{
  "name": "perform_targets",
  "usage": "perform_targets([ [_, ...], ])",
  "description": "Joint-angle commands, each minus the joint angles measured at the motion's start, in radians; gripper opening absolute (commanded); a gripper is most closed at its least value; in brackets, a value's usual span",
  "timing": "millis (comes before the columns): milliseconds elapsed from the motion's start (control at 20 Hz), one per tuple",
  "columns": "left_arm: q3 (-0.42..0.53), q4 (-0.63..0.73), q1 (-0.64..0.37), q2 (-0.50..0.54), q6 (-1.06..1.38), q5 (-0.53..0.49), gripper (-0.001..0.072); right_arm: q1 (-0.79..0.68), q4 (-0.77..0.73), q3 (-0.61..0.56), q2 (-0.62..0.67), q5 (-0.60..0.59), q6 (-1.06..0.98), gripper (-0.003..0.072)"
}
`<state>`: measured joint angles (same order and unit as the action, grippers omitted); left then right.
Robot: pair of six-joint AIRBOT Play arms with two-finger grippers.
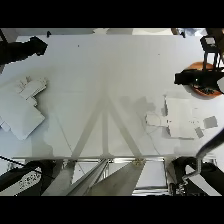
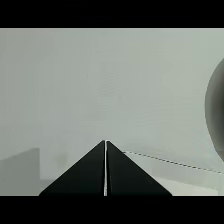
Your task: Fold the box and place the chain.
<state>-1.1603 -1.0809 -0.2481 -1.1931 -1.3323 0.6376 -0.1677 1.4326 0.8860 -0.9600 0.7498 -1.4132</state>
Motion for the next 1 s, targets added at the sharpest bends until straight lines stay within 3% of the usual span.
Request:
perform_targets([
  [0, 0.000, 0.000, 0.000, 0.000, 0.000, 0.000, 0.0643, -0.001, -0.001, 0.000, 0.001, -0.013, 0.000, 0.0013],
  [250, 0.000, 0.000, 0.000, 0.000, 0.000, 0.000, 0.0643, -0.001, 0.011, 0.018, 0.018, 0.053, 0.000, 0.0018],
  [300, 0.000, 0.000, 0.000, 0.000, 0.000, 0.000, 0.0643, -0.001, 0.025, 0.043, 0.027, 0.084, 0.000, 0.0066],
  [350, 0.000, 0.000, 0.000, 0.000, 0.000, 0.000, 0.0643, -0.001, 0.047, 0.071, 0.038, 0.114, 0.000, 0.0160],
  [400, 0.000, 0.000, 0.000, 0.000, 0.000, 0.000, 0.0643, -0.001, 0.086, 0.108, 0.050, 0.156, -0.001, 0.0197],
  [500, 0.000, 0.000, 0.000, 0.000, 0.000, 0.000, 0.0643, -0.017, 0.171, 0.188, 0.065, 0.276, -0.001, 0.0204],
  [550, 0.000, 0.000, 0.000, 0.000, 0.000, 0.000, 0.0643, -0.040, 0.199, 0.225, 0.071, 0.340, 0.000, 0.0266],
  [600, 0.000, 0.000, 0.000, 0.000, 0.000, 0.000, 0.0643, -0.076, 0.225, 0.256, 0.075, 0.401, 0.000, 0.0363],
  [800, 0.000, 0.000, 0.000, 0.000, 0.000, 0.000, 0.0643, -0.293, 0.264, 0.282, 0.065, 0.572, 0.102, 0.0398],
  [950, 0.000, 0.000, 0.000, 0.000, 0.000, 0.000, 0.0643, -0.490, 0.237, 0.281, 0.023, 0.579, 0.140, 0.0413],
])
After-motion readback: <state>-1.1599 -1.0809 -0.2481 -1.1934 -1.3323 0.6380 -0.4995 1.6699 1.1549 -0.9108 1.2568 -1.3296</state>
